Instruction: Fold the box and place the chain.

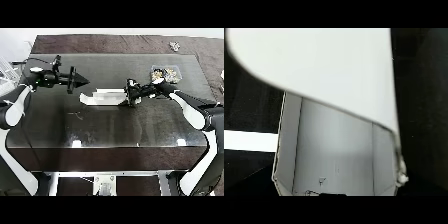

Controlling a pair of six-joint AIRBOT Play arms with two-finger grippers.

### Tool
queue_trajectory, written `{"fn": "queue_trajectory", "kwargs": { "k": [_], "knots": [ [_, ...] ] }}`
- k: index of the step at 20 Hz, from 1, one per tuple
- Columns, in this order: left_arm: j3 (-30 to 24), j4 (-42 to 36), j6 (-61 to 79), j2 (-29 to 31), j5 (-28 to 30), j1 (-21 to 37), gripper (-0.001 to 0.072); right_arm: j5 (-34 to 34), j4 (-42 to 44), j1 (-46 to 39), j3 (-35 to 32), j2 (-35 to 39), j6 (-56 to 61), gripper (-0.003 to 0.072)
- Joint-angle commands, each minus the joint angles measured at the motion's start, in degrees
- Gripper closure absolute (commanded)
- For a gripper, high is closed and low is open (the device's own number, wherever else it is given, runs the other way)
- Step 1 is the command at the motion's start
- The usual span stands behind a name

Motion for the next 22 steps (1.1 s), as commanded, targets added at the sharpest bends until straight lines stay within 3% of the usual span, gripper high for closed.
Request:
{"fn": "queue_trajectory", "kwargs": {
  "k": [1,3,5,8,10,15,22],
  "knots": [
    [0.0,-0.07,-0.22,4.37,-3.69,0.85,0.0695,0.02,0.04,0.0,0.0,-0.02,0.02,0.0096],
    [-1.57,0.17,-2.36,8.28,-3.3,0.48,0.0696,0.0,0.07,0.0,-0.07,-0.02,0.02,0.0096],
    [-6.56,0.11,-1.97,13.99,-0.61,0.26,0.0696,0.02,0.07,0.0,-0.07,-0.02,0.02,0.0096],
    [-18.58,0.52,4.9,24.59,10.8,-1.51,0.0695,0.02,0.09,0.0,-0.07,-0.02,0.02,0.0096],
    [-25.35,0.48,8.83,29.77,15.43,-3.3,0.0695,0.0,0.09,0.0,-0.07,-0.02,0.0,0.0096],
    [-34.27,0.57,9.31,31.02,25.29,-8.85,0.0694,0.0,0.11,0.0,-0.07,-0.02,0.0,0.0096],
    [-36.04,1.79,7.43,28.61,24.63,-9.99,0.0691,0.02,0.17,0.02,-0.07,-0.02,0.0,0.0096]
  ]
}}
